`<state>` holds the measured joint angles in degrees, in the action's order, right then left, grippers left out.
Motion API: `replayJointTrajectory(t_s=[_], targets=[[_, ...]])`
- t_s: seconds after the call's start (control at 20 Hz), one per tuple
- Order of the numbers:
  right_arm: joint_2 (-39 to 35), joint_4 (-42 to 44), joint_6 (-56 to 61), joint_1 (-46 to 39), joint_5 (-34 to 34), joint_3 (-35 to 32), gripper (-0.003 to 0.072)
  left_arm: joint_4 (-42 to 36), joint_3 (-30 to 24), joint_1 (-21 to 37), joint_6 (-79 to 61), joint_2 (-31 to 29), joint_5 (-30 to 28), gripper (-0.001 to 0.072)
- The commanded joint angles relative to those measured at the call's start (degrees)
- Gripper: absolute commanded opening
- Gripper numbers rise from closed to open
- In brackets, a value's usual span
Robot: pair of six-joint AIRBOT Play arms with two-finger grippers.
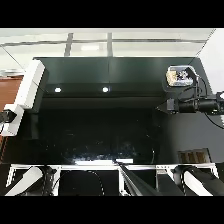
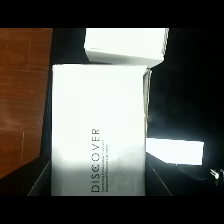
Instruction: Fold the box and place the chain.
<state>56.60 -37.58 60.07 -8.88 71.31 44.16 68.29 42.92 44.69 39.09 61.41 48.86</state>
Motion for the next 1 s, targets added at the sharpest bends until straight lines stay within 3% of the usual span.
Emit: replayJointTrajectory(t_s=[0.0,0.25,0.4,0.45,0.5,0.55,0.8,0.95], targets=[[0.0,0.0,0.6,0.0,-1.1,0.0,0.0015,-1.9,0.1,-0.3,-3.0,1.6,-0.8,0.0353],[0.0,0.0,1.0,0.0,-1.3,0.0,0.0015,-2.1,0.1,-3.8,-4.0,3.8,-1.0,0.0353],[0.0,0.0,1.5,0.1,-1.0,0.0,0.0015,-2.6,0.1,-5.0,-4.0,4.3,-5.2,0.0378],[0.0,0.0,1.5,0.1,-0.9,0.0,0.0014,-2.6,0.1,-5.0,-4.0,4.2,-7.2,0.047],[0.0,0.0,1.5,0.1,-0.7,0.0,0.0014,-2.5,0.1,-5.0,-4.0,4.0,-8.9,0.0675],[0.0,0.0,1.5,0.1,-0.6,0.0,0.0015,-2.3,0.8,-5.0,-3.9,3.7,-9.0,0.0718],[0.0,0.5,1.4,0.1,-1.6,0.0,0.0015,-3.3,10.7,-7.8,-2.6,1.0,-1.4,0.0719],[0.0,2.9,1.4,2.8,-7.2,0.2,0.0014,-7.2,19.3,-12.2,5.1,-1.5,3.8,0.0702]])
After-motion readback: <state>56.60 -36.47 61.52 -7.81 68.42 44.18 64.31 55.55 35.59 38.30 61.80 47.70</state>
